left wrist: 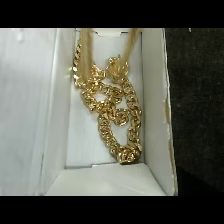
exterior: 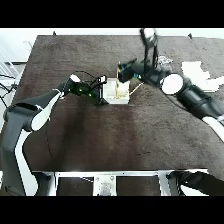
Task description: Fold the box and place the chain.
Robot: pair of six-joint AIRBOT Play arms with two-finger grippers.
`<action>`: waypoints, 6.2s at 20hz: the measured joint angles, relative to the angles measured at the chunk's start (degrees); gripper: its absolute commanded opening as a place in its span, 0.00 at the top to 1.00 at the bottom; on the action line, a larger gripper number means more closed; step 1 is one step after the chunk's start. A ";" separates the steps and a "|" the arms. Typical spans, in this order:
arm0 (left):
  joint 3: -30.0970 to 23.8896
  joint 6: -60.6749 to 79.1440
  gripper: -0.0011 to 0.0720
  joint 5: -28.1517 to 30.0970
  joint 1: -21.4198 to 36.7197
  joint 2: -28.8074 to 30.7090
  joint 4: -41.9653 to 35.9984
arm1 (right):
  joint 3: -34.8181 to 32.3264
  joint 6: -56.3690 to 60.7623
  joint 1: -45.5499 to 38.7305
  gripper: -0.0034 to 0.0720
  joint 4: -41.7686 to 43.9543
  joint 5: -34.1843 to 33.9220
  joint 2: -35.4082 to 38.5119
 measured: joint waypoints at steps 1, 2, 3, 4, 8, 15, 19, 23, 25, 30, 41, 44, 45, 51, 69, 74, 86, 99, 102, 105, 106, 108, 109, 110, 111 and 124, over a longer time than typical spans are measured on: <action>0.00 0.00 0.44 -0.02 0.00 0.00 0.00 | -1.70 0.61 -0.79 0.94 -0.02 -1.73 -2.23; 0.00 0.00 0.44 0.00 0.00 0.00 0.02 | -2.84 1.03 -1.38 0.90 0.00 -3.08 -4.33; 0.00 0.00 0.44 0.00 0.00 0.00 0.02 | -3.76 1.49 -1.97 0.66 0.02 -4.09 -6.40; 0.00 0.00 0.44 -0.02 0.00 0.00 0.00 | -4.42 1.84 -2.32 0.40 0.04 -4.96 -8.07; 0.00 0.00 0.44 -0.02 0.00 0.00 0.00 | -5.35 2.34 -3.45 0.36 0.04 -6.71 -9.20; 0.00 0.00 0.44 0.00 0.00 0.00 0.00 | -5.64 3.89 -16.22 0.35 -0.02 -7.56 -3.87; 0.00 0.00 0.44 -0.02 0.00 0.00 0.00 | -3.48 6.86 -23.82 0.35 2.16 -5.99 -9.14; 0.00 0.00 0.44 0.00 0.00 0.00 0.00 | 3.98 7.96 -25.24 0.35 3.72 0.28 -18.69; 0.00 0.00 0.44 0.00 0.00 0.00 0.00 | 8.26 8.15 -25.20 0.35 4.07 3.37 -23.30; 0.00 0.02 0.44 0.00 0.00 0.00 0.00 | 16.04 8.28 -25.16 0.35 4.13 9.99 -31.45; 0.00 0.02 0.44 0.00 0.00 0.00 0.00 | 20.87 8.09 -24.37 0.62 2.49 12.17 -36.13; 0.00 0.02 0.44 -0.02 0.00 0.00 0.00 | 21.22 7.80 -24.09 0.94 1.95 12.04 -36.52; 0.00 0.00 0.44 0.00 0.00 0.00 0.00 | 21.33 7.76 -24.09 0.94 2.01 11.72 -36.57; 0.00 0.02 0.44 0.00 0.00 0.00 0.00 | 21.38 7.13 -24.39 0.94 1.40 11.80 -36.39; 0.00 0.00 0.44 0.00 0.00 0.00 0.00 | 21.40 0.96 -16.96 0.94 1.14 28.98 -1.77; 0.00 0.00 0.44 0.00 0.00 0.00 0.00 | 21.40 0.96 -11.93 0.94 0.35 30.58 4.13; 0.00 0.00 0.44 -0.02 0.00 0.00 0.02 | 14.10 5.18 -2.60 0.94 -0.44 24.59 6.16; 0.00 0.00 0.44 0.00 0.00 0.00 0.02 | 0.59 7.28 -0.63 0.93 1.70 4.61 -6.19; 0.00 0.00 0.44 -0.02 0.00 0.00 0.02 | -0.59 7.39 -0.63 0.30 1.99 1.09 -11.91; 0.00 0.00 0.44 -0.02 0.00 0.00 0.02 | -1.05 7.21 -0.92 0.30 1.77 -0.57 -12.72; 0.00 0.00 0.44 -0.02 0.00 0.00 0.00 | -1.16 7.04 -1.55 0.30 1.07 -0.76 -11.98; 0.00 0.00 0.44 -0.02 0.00 0.00 0.02 | -1.20 6.97 -3.91 0.30 0.02 -1.25 -9.88; 0.00 0.00 0.44 -0.02 0.00 0.00 0.02 | -1.29 6.86 -5.86 0.30 -0.50 -1.25 -9.01; 0.00 0.00 0.44 -0.02 0.00 0.00 0.02 | -1.29 6.84 -8.09 0.30 -0.92 -1.31 -8.50; 0.00 0.00 0.44 -0.02 0.00 0.00 0.02 | -1.31 6.86 -10.80 0.30 -1.20 -1.42 -8.33; 0.00 0.00 0.44 -0.02 0.00 0.00 0.02 | 16.55 8.35 -24.96 0.41 4.26 6.82 -31.76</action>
